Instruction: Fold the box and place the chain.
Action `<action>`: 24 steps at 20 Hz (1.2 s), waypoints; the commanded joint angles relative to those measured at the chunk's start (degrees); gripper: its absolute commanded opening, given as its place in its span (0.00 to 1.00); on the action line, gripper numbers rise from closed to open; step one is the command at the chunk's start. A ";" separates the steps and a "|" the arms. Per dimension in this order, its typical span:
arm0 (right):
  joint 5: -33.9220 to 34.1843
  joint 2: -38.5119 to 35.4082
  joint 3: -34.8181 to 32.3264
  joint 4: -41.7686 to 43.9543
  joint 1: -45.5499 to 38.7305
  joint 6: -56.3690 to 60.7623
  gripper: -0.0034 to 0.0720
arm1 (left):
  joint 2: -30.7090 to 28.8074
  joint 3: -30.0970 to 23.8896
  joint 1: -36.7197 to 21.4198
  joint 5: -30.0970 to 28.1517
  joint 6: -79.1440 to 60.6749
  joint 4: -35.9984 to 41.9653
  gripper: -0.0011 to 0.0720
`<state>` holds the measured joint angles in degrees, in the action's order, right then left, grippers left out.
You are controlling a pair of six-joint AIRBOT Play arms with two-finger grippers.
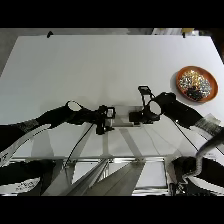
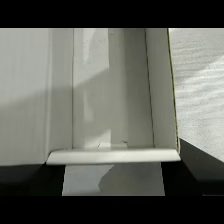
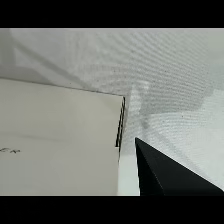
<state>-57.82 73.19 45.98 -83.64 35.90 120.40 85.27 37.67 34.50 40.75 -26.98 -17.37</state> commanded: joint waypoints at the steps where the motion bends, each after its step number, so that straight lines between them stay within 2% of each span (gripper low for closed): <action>1: -0.96 1.53 1.81 -3.87 2.10 6.23 0.56 | 0.00 -0.02 0.00 -0.02 -0.02 -0.02 0.37; 3: -1.09 1.60 1.81 -4.48 2.75 6.25 0.46 | 0.00 -0.02 0.00 0.00 -0.02 -0.02 0.37; 6: -0.87 1.86 1.81 -4.70 3.93 6.23 0.38 | 0.00 -0.02 0.00 0.00 -0.02 -0.02 0.37; 12: -0.90 4.15 1.79 -4.79 5.09 6.23 0.35 | 0.00 -0.02 0.00 -0.02 0.00 -0.02 0.37; 14: -0.90 4.15 1.79 -5.14 5.09 6.23 0.25 | 0.00 -0.02 0.00 -0.02 -0.02 -0.02 0.37; 15: -0.90 4.15 1.79 -5.14 5.09 6.23 0.24 | 0.00 -0.02 0.00 0.00 -0.02 -0.02 0.37; 16: -0.90 4.15 1.79 -5.16 5.09 6.12 0.09 | 0.00 -0.02 0.00 -0.02 0.00 -0.02 0.37; 17: -0.90 4.15 1.79 -5.16 5.09 5.97 0.07 | 0.00 -0.02 0.00 -0.02 -0.02 -0.02 0.37; 21: -0.24 4.15 1.77 -5.35 5.09 5.18 0.07 | 0.00 -0.02 0.00 -0.02 -0.02 -0.02 0.37; 22: 0.15 4.15 1.75 -5.33 5.09 5.16 0.13 | 0.00 -0.02 0.00 -0.02 -0.02 -0.02 0.37; 24: 0.20 4.13 1.75 -5.33 5.09 5.14 0.35 | 0.00 -0.02 0.00 -0.02 -0.02 -0.02 0.37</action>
<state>-57.65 77.38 47.72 -88.66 41.01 125.54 85.27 37.65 34.48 40.80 -27.09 -17.41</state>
